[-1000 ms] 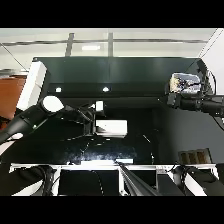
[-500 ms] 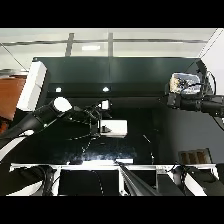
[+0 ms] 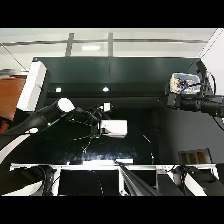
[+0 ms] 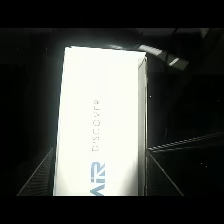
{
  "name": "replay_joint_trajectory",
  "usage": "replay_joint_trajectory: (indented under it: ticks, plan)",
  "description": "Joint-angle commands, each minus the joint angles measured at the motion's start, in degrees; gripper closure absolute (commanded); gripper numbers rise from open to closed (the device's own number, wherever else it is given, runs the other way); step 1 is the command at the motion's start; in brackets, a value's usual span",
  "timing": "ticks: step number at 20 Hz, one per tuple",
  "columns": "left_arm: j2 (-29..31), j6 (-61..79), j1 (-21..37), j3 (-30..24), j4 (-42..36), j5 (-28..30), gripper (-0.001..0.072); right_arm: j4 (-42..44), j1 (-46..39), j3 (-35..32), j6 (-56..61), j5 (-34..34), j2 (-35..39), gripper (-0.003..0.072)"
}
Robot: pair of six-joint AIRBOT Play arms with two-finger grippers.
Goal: Fold the box and place the chain.
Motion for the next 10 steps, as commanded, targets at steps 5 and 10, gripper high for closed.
replay_joint_trajectory:
  ticks: [5, 10]
  plan:
    - [-1.77, 0.0, -0.11, 0.04, 0.15, -0.07, 0.0006, 0.0, -0.02, -0.02, 0.02, 0.04, 0.04, 0.0663]
    - [-3.72, 0.0, -0.33, 0.04, 0.2, 0.17, 0.0006, 0.0, -0.02, -0.13, 0.02, 0.02, 0.04, 0.0663]
